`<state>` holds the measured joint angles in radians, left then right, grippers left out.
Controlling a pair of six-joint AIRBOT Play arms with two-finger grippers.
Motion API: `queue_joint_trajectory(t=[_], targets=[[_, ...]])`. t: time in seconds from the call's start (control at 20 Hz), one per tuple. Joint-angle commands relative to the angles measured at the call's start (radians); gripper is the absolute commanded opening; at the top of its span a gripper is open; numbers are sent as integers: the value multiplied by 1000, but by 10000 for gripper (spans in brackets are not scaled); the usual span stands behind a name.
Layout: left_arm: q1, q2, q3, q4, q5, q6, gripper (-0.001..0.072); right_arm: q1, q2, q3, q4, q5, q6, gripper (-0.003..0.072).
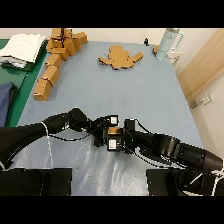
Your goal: Fold the box.
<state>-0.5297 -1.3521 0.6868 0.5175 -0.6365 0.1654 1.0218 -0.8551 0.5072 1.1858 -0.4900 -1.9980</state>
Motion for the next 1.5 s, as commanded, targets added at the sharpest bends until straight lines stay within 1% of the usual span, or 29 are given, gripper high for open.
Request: queue_joint_trajectory(t=[0.0,0.15,0.7,1.05,1.45], targets=[[0,-1,0,0,0,-1,404,2,0,0,8,-4,0,160],[0,-1,0,0,0,-1,404,3,1,0,20,-6,0,160],[0,0,0,0,0,-1,404,5,14,0,137,-42,-13,161],[0,0,0,0,0,-1,404,9,13,-2,151,-72,-12,163],[0,-1,0,0,0,-1,404,9,25,0,163,-64,-19,168]])
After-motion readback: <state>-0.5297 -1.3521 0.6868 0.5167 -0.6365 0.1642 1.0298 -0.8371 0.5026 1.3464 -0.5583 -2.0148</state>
